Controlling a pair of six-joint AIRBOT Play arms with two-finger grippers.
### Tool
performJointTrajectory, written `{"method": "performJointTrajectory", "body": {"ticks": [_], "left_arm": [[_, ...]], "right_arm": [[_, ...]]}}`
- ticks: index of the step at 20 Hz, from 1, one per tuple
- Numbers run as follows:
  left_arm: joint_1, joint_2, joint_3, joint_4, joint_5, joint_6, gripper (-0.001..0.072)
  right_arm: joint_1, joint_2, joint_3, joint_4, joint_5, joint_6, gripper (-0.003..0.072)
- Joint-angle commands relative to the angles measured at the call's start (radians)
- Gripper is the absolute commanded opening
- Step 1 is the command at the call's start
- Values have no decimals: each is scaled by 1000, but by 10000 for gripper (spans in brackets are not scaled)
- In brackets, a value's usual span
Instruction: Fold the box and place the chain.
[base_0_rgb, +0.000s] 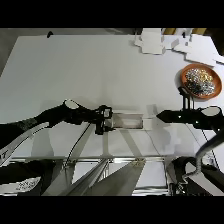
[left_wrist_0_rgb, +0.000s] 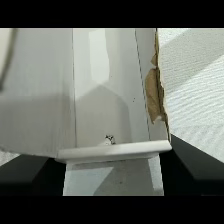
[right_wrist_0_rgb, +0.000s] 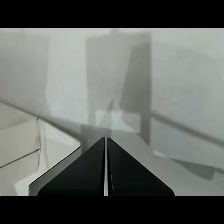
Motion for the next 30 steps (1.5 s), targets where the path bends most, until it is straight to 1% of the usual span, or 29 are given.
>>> {"method": "performJointTrajectory", "body": {"ticks": [1,5,6,7,8,9,11,14,17,22,25,26,27,28,29,30], "left_arm": [[0,1,0,0,1,0,171],[0,1,0,0,0,0,171],[0,1,0,0,0,0,171],[0,1,0,0,0,0,171],[0,1,0,0,1,0,171],[0,1,0,0,0,0,171],[0,1,0,0,0,0,171],[0,1,0,0,1,0,171],[0,1,0,0,0,0,171],[0,1,0,0,1,0,171],[0,1,0,0,0,0,171],[0,1,0,0,1,0,171],[0,1,0,0,0,0,171],[0,1,0,0,1,0,171],[0,1,0,0,1,0,171],[0,1,0,0,1,0,171]], "right_arm": [[80,-53,-1,-30,40,68,22],[119,-55,-2,-26,46,68,23],[119,-53,-2,-16,56,68,50],[119,-43,-2,4,66,68,140],[119,-24,-2,24,69,67,256],[119,-3,-2,32,69,67,288],[119,26,-2,60,83,67,290],[119,33,-2,104,138,64,300],[119,36,-2,107,182,65,300],[119,104,-2,115,186,68,300],[128,113,-2,148,182,68,303],[146,113,-2,148,175,68,316],[170,113,-2,148,160,68,350],[193,113,-2,146,134,69,350],[215,113,-2,146,100,89,379],[232,113,-2,146,76,111,463]]}}
